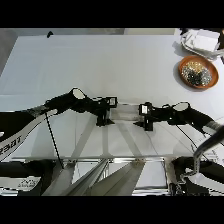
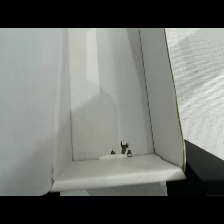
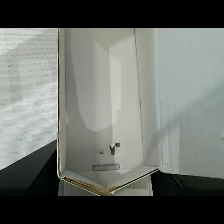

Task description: Fold the box and place the chain.

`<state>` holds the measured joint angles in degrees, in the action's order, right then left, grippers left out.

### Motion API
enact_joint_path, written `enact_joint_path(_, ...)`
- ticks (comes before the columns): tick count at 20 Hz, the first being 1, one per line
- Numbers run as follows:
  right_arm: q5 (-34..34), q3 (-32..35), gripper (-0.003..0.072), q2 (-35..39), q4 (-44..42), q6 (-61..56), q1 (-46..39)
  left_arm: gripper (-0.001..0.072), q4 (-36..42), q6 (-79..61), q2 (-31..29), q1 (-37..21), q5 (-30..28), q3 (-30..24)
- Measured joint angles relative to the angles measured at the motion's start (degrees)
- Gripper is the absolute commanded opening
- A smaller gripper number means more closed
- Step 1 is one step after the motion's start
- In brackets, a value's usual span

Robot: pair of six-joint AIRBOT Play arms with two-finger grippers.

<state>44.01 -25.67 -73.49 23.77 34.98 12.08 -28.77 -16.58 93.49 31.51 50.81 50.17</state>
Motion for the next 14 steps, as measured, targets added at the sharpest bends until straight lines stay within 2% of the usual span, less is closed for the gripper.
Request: enact_joint_path(14, 0.76, 0.00, 0.0423, -0.02, -0.02, 0.00, -0.02, 0.0338, -0.02, 0.04, 0.02, 0.00, 0.02, 0.00)
